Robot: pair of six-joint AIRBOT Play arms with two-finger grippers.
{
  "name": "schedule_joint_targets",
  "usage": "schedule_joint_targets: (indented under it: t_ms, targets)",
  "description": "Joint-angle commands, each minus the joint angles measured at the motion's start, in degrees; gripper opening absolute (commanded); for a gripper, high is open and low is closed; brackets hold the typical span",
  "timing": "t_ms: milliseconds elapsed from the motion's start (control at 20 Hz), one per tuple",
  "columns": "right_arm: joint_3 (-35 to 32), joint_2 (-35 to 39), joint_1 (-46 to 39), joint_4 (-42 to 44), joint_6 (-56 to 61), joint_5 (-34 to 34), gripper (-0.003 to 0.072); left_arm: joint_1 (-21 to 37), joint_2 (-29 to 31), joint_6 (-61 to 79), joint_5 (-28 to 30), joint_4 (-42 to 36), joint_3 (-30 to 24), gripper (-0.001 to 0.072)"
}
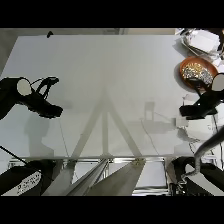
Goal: Fold the box and place the chain.
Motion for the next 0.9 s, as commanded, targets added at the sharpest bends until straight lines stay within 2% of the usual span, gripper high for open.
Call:
schedule_joint_targets:
  t_ms: [0,100,150,300,400,500,750,850]
  targets:
    - [5.20,0.04,-2.60,-21.14,0.85,1.79,0.0097,0.02,0.04,0.02,0.02,0.02,-0.04,0.0020]
    - [5.18,-0.11,-9.73,-20.87,1.70,-0.24,0.0560,0.02,0.04,0.02,0.02,0.02,-0.04,0.0020]
    - [5.18,-0.46,-13.60,-20.85,1.70,-0.92,0.0599,0.02,0.04,0.02,0.02,0.02,-0.04,0.0020]
    - [5.16,-2.23,-25.46,-20.44,1.92,-2.73,0.0596,0.02,0.04,0.02,0.02,0.02,-0.04,0.0020]
    - [5.11,-4.07,-30.42,-18.40,1.79,-3.61,0.0579,0.02,0.04,0.02,0.02,0.02,-0.04,0.0020]
    - [5.11,-7.34,-31.82,-17.97,0.74,-3.30,0.0548,0.02,0.04,0.02,0.02,0.02,-0.04,0.0020]
    - [5.11,-12.76,-31.39,-22.84,-0.26,-4.28,0.0547,0.02,0.04,0.02,0.02,0.02,-0.04,0.0020]
    - [5.09,-14.14,-31.91,-22.32,-0.26,-7.04,0.0547,0.02,0.04,0.02,0.02,0.02,-0.04,0.0020]
